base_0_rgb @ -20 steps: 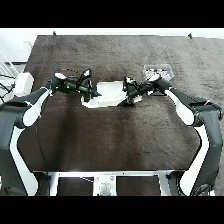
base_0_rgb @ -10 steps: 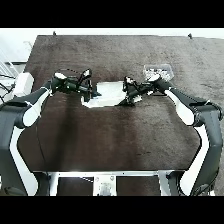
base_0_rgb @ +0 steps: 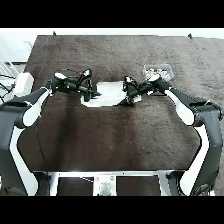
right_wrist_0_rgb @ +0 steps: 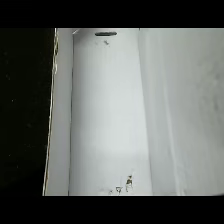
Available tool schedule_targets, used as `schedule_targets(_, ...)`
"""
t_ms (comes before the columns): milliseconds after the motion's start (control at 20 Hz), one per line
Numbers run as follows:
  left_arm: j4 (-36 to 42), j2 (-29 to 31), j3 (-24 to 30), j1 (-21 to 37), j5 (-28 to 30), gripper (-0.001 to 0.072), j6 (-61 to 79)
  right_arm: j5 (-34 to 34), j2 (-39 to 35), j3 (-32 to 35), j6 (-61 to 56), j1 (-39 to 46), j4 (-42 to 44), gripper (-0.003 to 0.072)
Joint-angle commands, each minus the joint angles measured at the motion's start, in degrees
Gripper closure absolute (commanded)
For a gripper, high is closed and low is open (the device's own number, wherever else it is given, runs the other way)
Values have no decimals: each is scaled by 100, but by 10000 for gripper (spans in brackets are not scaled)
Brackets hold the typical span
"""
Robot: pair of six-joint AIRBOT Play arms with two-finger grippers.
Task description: Fold the box and place the chain.
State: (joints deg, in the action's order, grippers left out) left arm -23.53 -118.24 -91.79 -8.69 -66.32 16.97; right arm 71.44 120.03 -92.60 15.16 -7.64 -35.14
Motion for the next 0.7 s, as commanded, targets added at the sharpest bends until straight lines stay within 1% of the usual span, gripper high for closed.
schedule_targets(0,0,-4,0,-2,11,689,0,15,4,2,-31,-7,11,170)
schedule_targets(400,129,-4,0,-2,-70,686,9,15,4,2,-31,-7,11,170)
schedule_targets(450,162,-4,0,-2,-101,449,114,15,4,2,-31,-4,11,170)
schedule_targets(500,166,-4,0,-2,-151,276,153,15,4,2,-31,-4,11,170)
schedule_targets(550,166,-4,0,-2,-184,293,155,15,4,2,-33,-4,11,170)
schedule_targets(650,164,22,-31,0,-267,295,164,15,4,2,-31,-4,11,170)
